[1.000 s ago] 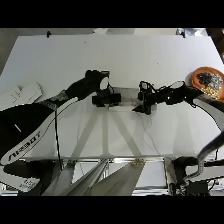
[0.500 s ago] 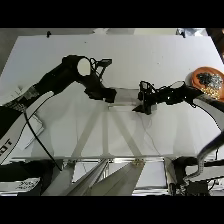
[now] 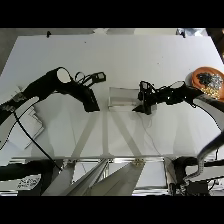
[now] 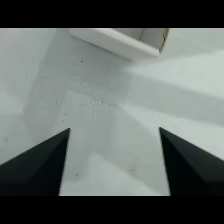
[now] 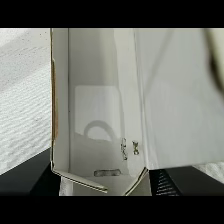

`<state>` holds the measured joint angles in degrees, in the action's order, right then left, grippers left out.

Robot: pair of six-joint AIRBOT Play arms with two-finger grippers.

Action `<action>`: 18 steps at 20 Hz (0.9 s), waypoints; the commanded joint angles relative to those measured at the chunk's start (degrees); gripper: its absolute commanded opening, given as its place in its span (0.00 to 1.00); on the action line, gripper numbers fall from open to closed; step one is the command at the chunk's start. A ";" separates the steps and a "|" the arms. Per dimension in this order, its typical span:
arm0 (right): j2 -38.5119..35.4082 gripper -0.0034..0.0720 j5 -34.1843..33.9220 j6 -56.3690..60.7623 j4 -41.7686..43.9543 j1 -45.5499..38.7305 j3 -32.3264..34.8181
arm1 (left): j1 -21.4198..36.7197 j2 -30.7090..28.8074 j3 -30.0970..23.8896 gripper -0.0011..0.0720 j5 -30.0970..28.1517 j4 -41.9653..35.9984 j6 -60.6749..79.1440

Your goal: Fold the box and place the chain.

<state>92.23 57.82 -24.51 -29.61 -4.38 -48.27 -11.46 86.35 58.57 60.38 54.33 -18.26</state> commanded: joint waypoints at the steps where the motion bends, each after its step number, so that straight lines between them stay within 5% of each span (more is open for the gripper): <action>1: 0.04 0.57 0.02 0.02 0.02 0.02 0.00 | 1.99 1.49 -4.15 0.99 -4.42 -10.62 32.87; 6: 0.04 0.57 0.02 0.02 0.02 0.02 0.00 | 4.61 7.37 -4.13 0.99 -4.24 -34.56 54.27; 18: 0.04 0.57 0.02 0.02 0.02 0.02 0.00 | 5.40 11.08 -4.13 0.99 1.79 -41.72 59.39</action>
<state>92.25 57.84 -24.51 -29.61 -4.38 -48.27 -6.15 97.23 54.46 61.01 15.31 40.07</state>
